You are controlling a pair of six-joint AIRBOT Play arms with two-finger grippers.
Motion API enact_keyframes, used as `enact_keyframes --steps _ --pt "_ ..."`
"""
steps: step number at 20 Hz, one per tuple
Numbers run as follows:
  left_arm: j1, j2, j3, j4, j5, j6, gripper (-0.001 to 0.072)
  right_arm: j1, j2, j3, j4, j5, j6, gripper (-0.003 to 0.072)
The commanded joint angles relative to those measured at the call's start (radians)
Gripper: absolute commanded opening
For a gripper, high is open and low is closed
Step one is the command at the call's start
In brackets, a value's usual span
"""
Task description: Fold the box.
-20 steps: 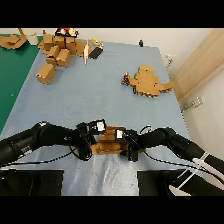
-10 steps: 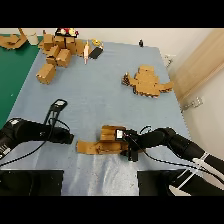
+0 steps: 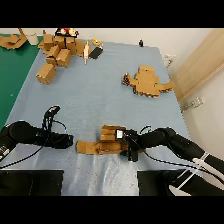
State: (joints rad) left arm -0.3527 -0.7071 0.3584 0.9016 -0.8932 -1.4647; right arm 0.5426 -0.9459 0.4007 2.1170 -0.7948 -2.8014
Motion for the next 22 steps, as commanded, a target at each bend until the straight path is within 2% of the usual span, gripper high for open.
enact_keyframes --steps 1,4,8,11,22 --pt "-0.043 -0.019 -0.014 -0.030 0.027 -0.028 0.0009 0.000 0.000 0.000 0.000 0.000 0.000 0.0444" --pt "-0.071 -0.092 -0.022 -0.059 0.065 -0.026 0.0009 0.000 0.000 0.000 0.000 0.000 0.000 0.0444" --pt "-0.165 -0.181 -0.023 -0.195 0.146 0.043 0.0009 0.000 0.000 0.000 0.000 0.000 0.000 0.0443" --pt "-0.217 -0.183 -0.023 -0.200 0.175 0.043 0.0009 0.000 0.000 0.000 0.000 0.000 0.000 0.0443" --pt "-0.221 -0.184 -0.023 -0.249 0.169 0.056 0.0009 0.000 0.000 0.000 0.000 0.000 0.000 0.0444"
